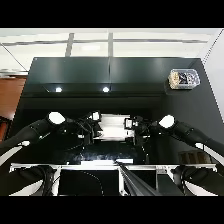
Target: Fold the box and place the chain.
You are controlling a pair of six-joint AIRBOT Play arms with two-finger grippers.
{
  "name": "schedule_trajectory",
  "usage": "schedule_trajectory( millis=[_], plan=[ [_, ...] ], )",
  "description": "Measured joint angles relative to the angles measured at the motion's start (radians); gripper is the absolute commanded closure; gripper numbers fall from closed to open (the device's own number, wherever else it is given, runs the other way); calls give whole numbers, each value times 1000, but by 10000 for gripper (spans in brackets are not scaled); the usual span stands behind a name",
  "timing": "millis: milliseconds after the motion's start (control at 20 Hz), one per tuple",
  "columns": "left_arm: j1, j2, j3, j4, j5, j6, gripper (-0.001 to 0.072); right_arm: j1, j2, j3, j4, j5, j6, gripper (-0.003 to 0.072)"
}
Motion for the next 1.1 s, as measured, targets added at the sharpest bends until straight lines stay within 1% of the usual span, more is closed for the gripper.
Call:
schedule_trajectory(
  millis=[150,200,300,350,400,450,500,550,700,800,850,900,1000,1100],
  plan=[
    [-14,-13,0,-17,14,2,490,0,0,0,0,0,0,147],
    [-17,-16,0,-19,18,2,480,0,0,0,0,0,0,148],
    [-20,-18,0,-25,26,1,257,0,0,-1,0,0,0,148],
    [-21,-19,0,-26,31,2,306,0,0,0,0,0,0,147],
    [-22,-20,0,-27,32,-1,521,0,0,-1,1,0,0,148],
    [-23,-21,0,-26,29,-1,530,0,0,0,1,0,0,148],
    [-23,-20,0,-27,28,1,627,0,0,0,0,0,0,148],
    [-23,-19,0,-27,29,-2,681,0,0,0,1,0,0,148],
    [-1,20,8,18,26,-93,681,0,0,0,2,-1,2,148],
    [51,89,12,102,20,-230,680,0,0,0,2,-3,2,148],
    [93,133,13,155,5,-322,678,0,0,0,2,-2,2,148],
    [146,175,13,193,-11,-431,677,0,0,0,2,-2,2,148],
    [297,241,11,281,-40,-699,678,0,0,0,2,-2,2,148],
    [453,270,1,341,-106,-888,678,0,0,0,1,-1,1,148]
  ],
)
